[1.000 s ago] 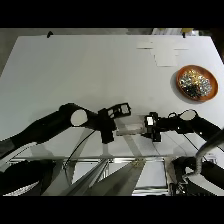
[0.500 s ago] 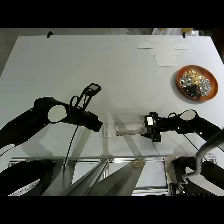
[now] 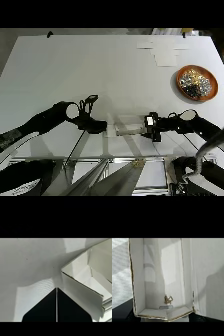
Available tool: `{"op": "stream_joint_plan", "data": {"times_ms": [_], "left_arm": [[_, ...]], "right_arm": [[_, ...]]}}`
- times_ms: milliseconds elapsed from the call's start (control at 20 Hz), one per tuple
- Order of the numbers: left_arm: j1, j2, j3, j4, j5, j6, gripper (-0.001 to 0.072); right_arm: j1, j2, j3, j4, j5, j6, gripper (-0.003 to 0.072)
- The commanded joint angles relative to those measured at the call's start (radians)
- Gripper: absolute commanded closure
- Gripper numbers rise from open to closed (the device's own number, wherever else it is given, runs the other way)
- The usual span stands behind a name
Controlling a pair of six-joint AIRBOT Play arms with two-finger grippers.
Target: Fold the box and place the chain.
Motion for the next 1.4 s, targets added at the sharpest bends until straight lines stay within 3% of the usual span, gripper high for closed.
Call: {"op": "stream_joint_plan", "data": {"times_ms": [0, 200, 550, 700, 800, 1150, 1250, 1350], "left_arm": [[-0.002, -0.038, -0.002, -0.046, 0.003, -0.002, 0.0708], [-0.029, -0.038, -0.002, -0.188, 0.004, 0.141, 0.0708], [-0.044, 0.039, -0.002, -0.193, 0.043, 0.156, 0.0693], [-0.046, 0.053, -0.002, -0.193, 0.046, 0.145, 0.0532], [-0.056, 0.053, -0.002, -0.194, 0.049, 0.144, 0.0495], [-0.061, 0.053, -0.001, -0.206, 0.078, 0.145, 0.048], [-0.061, 0.053, -0.001, -0.212, 0.087, 0.145, 0.0362], [-0.054, 0.053, -0.001, -0.213, 0.087, 0.145, 0.0357]], "right_arm": [[0.0, 0.0, 0.0, 0.0, 0.001, 0.0, 0.0304], [0.0, 0.0, 0.0, 0.0, 0.001, 0.0, 0.0304], [0.0, 0.0, 0.0, 0.0, 0.001, 0.0, 0.0304], [0.0, 0.0, 0.0, 0.0, 0.001, 0.0, 0.0305], [0.0, 0.0, 0.0, 0.0, 0.001, 0.0, 0.0305], [0.0, 0.0, 0.0, 0.0, 0.001, 0.0, 0.0305], [0.0, 0.0, 0.0, 0.0, 0.001, 0.0, 0.0305], [0.0, 0.0, 0.0, 0.0, 0.001, 0.0, 0.0305]]}}
